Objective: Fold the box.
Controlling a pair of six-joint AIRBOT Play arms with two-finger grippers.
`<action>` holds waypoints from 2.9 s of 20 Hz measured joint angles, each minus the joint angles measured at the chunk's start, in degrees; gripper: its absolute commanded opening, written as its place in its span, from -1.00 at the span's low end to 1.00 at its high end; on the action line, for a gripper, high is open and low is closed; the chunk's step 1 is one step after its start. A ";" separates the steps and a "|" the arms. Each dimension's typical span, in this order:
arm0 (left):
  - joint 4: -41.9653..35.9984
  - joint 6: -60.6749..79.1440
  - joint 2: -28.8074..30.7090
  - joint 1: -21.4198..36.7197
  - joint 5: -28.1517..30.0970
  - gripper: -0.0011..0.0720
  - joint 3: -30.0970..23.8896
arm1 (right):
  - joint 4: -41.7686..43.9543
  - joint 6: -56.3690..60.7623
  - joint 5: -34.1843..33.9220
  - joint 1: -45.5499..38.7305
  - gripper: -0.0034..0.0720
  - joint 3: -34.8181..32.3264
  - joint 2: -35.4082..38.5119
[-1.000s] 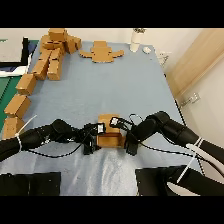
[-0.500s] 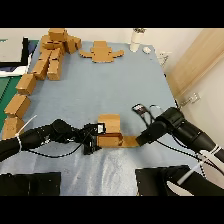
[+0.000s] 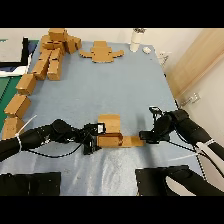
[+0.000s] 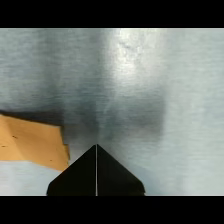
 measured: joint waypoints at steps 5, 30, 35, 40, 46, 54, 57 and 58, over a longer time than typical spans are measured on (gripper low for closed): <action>0.02 0.00 0.00 0.00 0.02 0.71 0.00 | 10.27 -7.61 2.71 -1.57 -0.90 -0.59 -0.28; 0.00 -0.02 0.00 0.00 0.02 0.71 0.00 | 30.56 -24.37 5.68 -1.60 -0.89 -3.98 2.10; 0.00 -0.02 0.00 0.00 0.02 0.71 0.00 | 31.28 -22.27 3.76 -1.55 0.03 -0.90 4.90; 0.02 -0.02 0.00 0.00 0.02 0.71 0.00 | 32.26 -21.40 3.17 -0.17 0.27 0.02 5.22; 0.00 -0.02 0.00 0.00 0.02 0.71 0.00 | 32.22 -19.61 6.60 6.60 0.27 0.50 2.14; 0.02 -0.02 0.00 0.00 0.02 0.71 0.00 | 15.26 4.20 12.39 21.84 0.25 5.07 -1.57; 0.02 -0.02 0.00 0.00 0.02 0.71 0.00 | 5.75 16.17 10.75 28.20 0.25 8.46 -4.59; 0.02 -0.02 0.00 0.00 0.02 0.71 0.00 | 3.26 19.28 9.73 30.01 0.25 9.77 -5.97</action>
